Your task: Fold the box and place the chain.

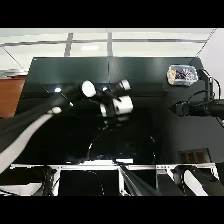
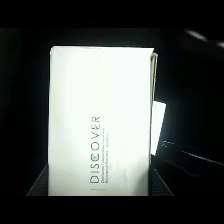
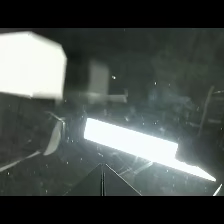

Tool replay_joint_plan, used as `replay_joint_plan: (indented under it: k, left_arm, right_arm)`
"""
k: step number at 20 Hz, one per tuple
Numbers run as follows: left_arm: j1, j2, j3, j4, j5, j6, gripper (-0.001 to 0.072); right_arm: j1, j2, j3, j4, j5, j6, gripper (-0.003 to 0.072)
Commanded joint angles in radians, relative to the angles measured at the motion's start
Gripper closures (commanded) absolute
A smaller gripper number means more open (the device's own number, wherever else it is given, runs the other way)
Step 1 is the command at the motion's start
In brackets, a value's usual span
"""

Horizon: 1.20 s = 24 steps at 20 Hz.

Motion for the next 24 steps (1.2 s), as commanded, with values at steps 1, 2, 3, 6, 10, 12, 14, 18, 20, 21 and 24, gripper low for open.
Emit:
replay_joint_plan:
  k: [1, 2, 3, 6, 10, 12, 14, 18, 20, 21, 24]
  left_arm:
    - [0.261, 0.001, 0.094, 0.197, -0.01, -0.351, 0.0375]
    - [0.36, -0.005, 0.116, 0.225, -0.003, -0.43, 0.0374]
    - [0.47, -0.019, 0.145, 0.24, -0.003, -0.506, 0.0374]
    - [0.739, -0.1, 0.262, 0.244, -0.018, -0.586, 0.0379]
    - [0.918, -0.307, 0.507, 0.244, -0.097, -0.599, 0.0378]
    - [0.936, -0.416, 0.625, 0.246, -0.158, -0.599, 0.0376]
    - [0.929, -0.497, 0.705, 0.249, -0.178, -0.594, 0.033]
    - [0.919, -0.558, 0.762, 0.282, -0.179, -0.595, 0.0182]
    - [0.91, -0.536, 0.82, 0.284, -0.236, -0.607, -0.0001]
    - [0.907, -0.512, 0.859, 0.281, -0.26, -0.64, -0.0001]
    - [0.899, -0.372, 0.862, 0.216, -0.288, -0.825, 0.0038]
  right_arm:
    - [0.0, 0.0, -0.005, 0.062, -0.046, 0.0, 0.0675]
    - [0.006, 0.0, -0.01, 0.09, -0.078, 0.0, 0.0675]
    - [0.023, 0.0, -0.012, 0.097, -0.118, 0.0, 0.0675]
    - [0.129, -0.013, -0.012, 0.101, -0.253, 0.019, 0.0674]
    - [0.212, -0.026, -0.012, 0.1, -0.362, 0.074, 0.0674]
    - [0.211, -0.026, -0.012, 0.099, -0.385, 0.114, 0.0674]
    - [0.211, -0.026, -0.012, 0.099, -0.392, 0.127, 0.0675]
    - [0.212, -0.026, -0.012, 0.1, -0.383, 0.136, 0.0674]
    - [0.212, -0.026, -0.011, 0.1, -0.391, 0.135, 0.0674]
    - [0.22, -0.026, -0.011, 0.105, -0.411, 0.136, 0.0674]
    - [0.346, -0.029, 0.046, 0.062, -0.546, 0.011, 0.0674]
